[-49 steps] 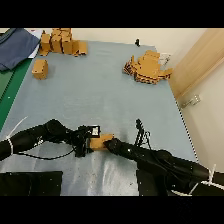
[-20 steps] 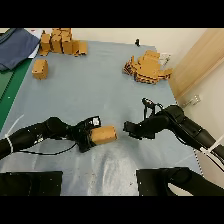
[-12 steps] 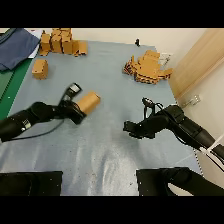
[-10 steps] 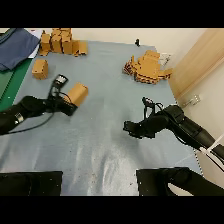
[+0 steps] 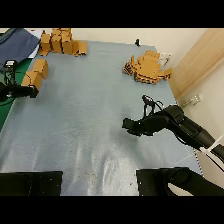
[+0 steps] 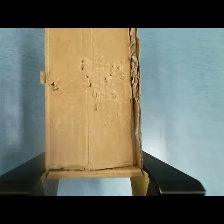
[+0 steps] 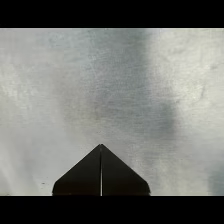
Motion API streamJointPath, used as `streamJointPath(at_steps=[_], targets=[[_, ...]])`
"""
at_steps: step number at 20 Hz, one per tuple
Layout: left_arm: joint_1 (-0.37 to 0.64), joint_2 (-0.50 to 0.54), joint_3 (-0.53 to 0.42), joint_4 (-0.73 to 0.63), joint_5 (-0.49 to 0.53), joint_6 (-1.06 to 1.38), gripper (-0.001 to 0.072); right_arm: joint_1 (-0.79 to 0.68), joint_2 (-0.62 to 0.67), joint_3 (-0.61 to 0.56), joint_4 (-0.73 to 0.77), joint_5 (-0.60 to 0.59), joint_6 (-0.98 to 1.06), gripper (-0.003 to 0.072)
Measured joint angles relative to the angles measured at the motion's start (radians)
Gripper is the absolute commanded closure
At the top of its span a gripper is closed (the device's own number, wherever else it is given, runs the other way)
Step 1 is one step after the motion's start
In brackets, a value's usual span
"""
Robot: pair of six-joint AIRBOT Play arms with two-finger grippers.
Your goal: Fold the box.
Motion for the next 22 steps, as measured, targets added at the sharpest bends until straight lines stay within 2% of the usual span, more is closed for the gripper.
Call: streamJointPath(at_steps=[8,14,15,18,22], targets=[[-0.013,-0.315,0.307,0.086,-0.058,-0.098,0.0354,0.0,0.0,0.0,0.008,0.071,0.001,0.0685],[-0.064,-0.493,0.564,0.126,-0.081,-0.14,0.0354,-0.001,0.0,0.0,0.015,0.08,0.019,0.0685],[-0.073,-0.517,0.598,0.122,-0.048,-0.136,0.0355,-0.002,0.0,0.0,0.015,0.08,0.021,0.0685],[-0.077,-0.542,0.653,0.127,-0.081,-0.143,0.0354,-0.002,0.0,0.0,0.016,0.083,0.024,0.0685],[-0.079,-0.554,0.679,0.183,-0.124,-0.146,0.0354,-0.001,0.0,0.0,0.016,0.082,0.026,0.0685]])
